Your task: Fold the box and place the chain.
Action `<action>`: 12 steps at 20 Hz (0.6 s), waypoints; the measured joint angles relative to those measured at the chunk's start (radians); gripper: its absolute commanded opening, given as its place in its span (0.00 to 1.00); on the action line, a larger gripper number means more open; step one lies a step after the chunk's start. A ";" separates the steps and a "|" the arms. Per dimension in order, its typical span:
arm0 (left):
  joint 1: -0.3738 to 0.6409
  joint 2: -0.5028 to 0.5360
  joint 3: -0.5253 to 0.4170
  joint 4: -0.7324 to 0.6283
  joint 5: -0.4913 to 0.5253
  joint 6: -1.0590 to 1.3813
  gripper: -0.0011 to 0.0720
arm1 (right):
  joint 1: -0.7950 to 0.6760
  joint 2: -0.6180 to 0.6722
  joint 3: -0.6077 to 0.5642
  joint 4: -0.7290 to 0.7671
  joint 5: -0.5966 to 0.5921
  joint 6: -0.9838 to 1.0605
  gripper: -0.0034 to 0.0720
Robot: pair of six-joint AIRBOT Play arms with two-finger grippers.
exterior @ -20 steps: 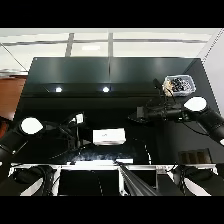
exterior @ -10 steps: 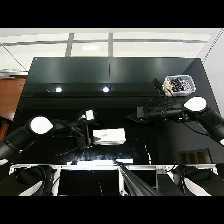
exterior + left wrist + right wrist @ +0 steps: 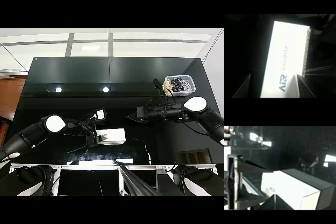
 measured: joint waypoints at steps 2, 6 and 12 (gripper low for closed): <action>-0.002 -0.008 0.001 0.001 0.009 0.004 1.00 | 0.000 0.000 0.000 0.000 0.000 0.000 0.08; -0.018 -0.018 0.002 0.000 0.024 0.007 1.00 | 0.000 0.000 0.000 0.000 -0.003 0.000 0.08; -0.046 -0.022 0.002 0.002 0.008 0.010 1.00 | 0.000 0.000 0.000 0.000 -0.004 0.000 0.08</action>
